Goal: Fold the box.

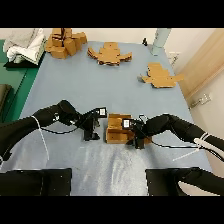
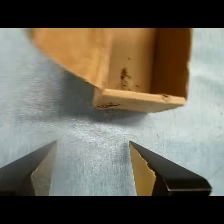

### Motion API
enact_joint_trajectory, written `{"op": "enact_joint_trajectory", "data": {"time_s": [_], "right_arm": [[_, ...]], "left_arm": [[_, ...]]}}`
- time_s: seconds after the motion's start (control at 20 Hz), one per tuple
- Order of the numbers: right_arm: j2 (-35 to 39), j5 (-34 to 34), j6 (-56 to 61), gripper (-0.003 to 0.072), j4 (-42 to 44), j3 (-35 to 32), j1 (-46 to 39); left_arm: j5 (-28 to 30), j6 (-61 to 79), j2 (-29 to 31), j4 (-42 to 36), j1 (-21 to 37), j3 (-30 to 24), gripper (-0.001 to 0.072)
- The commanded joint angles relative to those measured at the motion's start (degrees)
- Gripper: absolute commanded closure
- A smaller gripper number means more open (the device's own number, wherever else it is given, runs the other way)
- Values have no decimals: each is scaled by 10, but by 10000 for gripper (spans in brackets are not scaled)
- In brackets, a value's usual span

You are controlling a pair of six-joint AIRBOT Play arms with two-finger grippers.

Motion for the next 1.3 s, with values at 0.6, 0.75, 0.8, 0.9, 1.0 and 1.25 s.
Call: {"op": "enact_joint_trajectory", "data": {"time_s": [0.6,0.75,0.8,0.9,1.0,1.25], "right_arm": [[0,0,0,224,0,0,0],[0,0,0,224,0,0,0],[0,0,0,224,0,0,0],[0,0,0,224,0,0,0],[0,0,0,224,0,0,0],[0,0,0,224,0,0,0]], "left_arm": [[34,50,15,-54,-51,-12,8],[35,47,18,-54,-47,-23,7],[36,50,19,-54,-49,-30,7],[47,68,24,-53,-49,-47,7],[58,68,35,-54,-52,-53,7],[117,31,34,-64,-90,-52,6]]}}
